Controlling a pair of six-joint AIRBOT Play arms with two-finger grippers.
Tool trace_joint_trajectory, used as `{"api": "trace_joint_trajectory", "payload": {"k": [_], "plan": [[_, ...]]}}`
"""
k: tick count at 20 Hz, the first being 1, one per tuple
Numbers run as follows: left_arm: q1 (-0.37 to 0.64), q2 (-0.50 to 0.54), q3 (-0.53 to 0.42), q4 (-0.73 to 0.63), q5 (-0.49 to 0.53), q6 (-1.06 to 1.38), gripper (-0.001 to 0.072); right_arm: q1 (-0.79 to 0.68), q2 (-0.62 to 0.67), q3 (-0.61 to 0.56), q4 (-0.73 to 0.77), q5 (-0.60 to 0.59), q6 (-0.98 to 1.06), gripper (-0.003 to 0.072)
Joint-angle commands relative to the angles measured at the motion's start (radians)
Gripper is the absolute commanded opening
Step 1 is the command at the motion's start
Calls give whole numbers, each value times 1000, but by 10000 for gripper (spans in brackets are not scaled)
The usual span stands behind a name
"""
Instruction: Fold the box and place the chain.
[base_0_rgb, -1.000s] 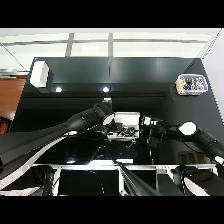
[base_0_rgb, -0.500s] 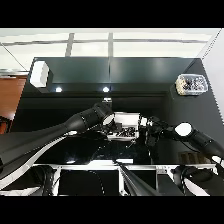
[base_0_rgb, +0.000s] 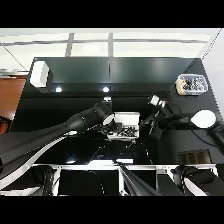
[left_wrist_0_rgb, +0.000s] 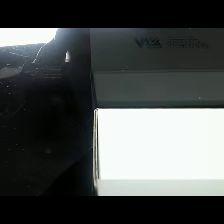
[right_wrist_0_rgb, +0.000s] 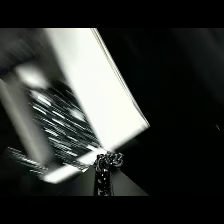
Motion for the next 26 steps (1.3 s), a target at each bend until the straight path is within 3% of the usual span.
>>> {"api": "trace_joint_trajectory", "payload": {"k": [1, 6, 7, 8, 9, 13, 15, 21, 24, 26], "plan": [[0, 0, 0, 0, 0, 0, 29, -6, 21, 166, 98, 237, 211, 15], [0, 0, 0, 0, -1, 0, 29, 37, -15, 76, 169, 116, 283, 18], [0, 0, 0, 0, 0, 0, 29, 44, -21, 35, 159, 58, 284, 147], [0, 0, 0, 0, -1, 0, 29, 43, -21, 8, 131, 16, 286, 413], [0, 0, 0, 0, 0, 0, 29, 33, -21, 2, 65, 12, 287, 495], [0, 0, 0, 1, 0, 0, 29, -77, -1, 2, -112, 168, 291, 495], [5, 0, 0, 0, 10, 0, 29, -94, -1, -41, -116, 204, 291, 495], [12, 0, 0, 12, 10, 4, 27, 15, -2, -249, -109, -58, 224, 496], [33, 0, 0, 13, -10, 0, 26, 113, -2, -294, -124, -140, 126, 499], [37, 0, 0, 28, -30, 0, 26, 177, -3, -294, -125, -202, 125, 663]]}}
